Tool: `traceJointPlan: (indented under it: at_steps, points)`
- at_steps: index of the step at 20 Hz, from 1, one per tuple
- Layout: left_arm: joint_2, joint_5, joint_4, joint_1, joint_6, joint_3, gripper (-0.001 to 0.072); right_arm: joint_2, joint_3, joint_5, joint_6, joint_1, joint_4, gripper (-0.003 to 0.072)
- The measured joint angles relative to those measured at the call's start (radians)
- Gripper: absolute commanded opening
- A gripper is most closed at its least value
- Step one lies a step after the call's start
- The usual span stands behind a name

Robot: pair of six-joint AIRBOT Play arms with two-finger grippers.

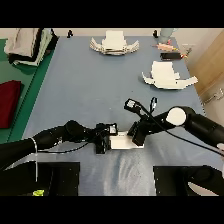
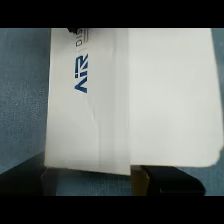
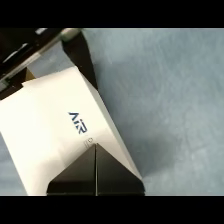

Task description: Fold the box.

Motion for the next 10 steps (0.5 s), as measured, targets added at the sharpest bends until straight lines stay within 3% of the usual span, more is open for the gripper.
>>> traceJointPlan:
  at_steps: [2,3,4,6,8,10]
  points:
    - [0.0,0.0,0.0,0.0,0.0,0.0,0.0536,0.056,-0.04,-0.08,-0.024,0.072,-0.038,0.0066]
    - [0.0,0.0,0.0,0.0,0.0,0.0,0.0536,0.076,-0.053,-0.105,-0.032,0.098,-0.061,0.0143]
    - [0.0,0.0,0.0,0.0,0.0,0.0,0.0536,0.09,-0.064,-0.128,-0.037,0.122,-0.086,0.0266]
    - [0.0,0.0,0.0,0.0,0.0,0.0,0.0536,0.106,-0.077,-0.149,-0.054,0.158,-0.125,0.0378]
    - [0.0,0.0,0.0,0.0,0.0,0.0,0.0536,0.116,-0.084,-0.164,-0.09,0.182,-0.152,0.0457]
    - [0.0,0.0,0.0,0.0,0.0,0.0,0.0536,0.122,-0.087,-0.161,-0.126,0.199,-0.165,0.0482]
